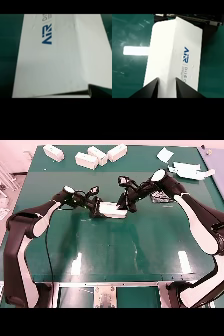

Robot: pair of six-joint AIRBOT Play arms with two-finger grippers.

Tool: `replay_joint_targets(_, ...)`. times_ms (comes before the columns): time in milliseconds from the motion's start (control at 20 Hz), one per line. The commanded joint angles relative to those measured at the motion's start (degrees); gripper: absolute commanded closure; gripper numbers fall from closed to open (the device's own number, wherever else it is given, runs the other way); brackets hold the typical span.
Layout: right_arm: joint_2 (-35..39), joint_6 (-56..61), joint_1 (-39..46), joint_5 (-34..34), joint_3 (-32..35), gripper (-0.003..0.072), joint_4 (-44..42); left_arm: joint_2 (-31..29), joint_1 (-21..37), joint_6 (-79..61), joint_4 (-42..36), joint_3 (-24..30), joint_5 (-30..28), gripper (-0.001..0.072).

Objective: Fold the box and place the chain.

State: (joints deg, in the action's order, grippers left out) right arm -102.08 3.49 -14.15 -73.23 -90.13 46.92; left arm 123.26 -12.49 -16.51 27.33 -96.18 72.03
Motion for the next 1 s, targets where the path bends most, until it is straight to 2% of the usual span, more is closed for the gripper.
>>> replay_joint_targets(0,-0.2,0.5,-0.2,1.3,-0.9,0.0407,0.8,0.0,0.0,0.0,0.0,-0.1,0.0,0.0118)
replay_joint_targets(200,-0.2,0.8,-1.3,2.9,-1.8,0.0408,4.2,0.0,0.0,0.0,0.0,-0.1,0.0,0.0118)
replay_joint_targets(550,-0.2,1.0,-1.4,3.4,-5.4,0.0418,4.3,0.0,0.0,0.0,0.0,-0.1,0.0,0.0118)
replay_joint_targets(950,-2.4,5.1,-1.4,3.1,-5.1,0.0428,5.9,0.0,0.0,0.0,0.0,-0.1,0.0,0.0118)
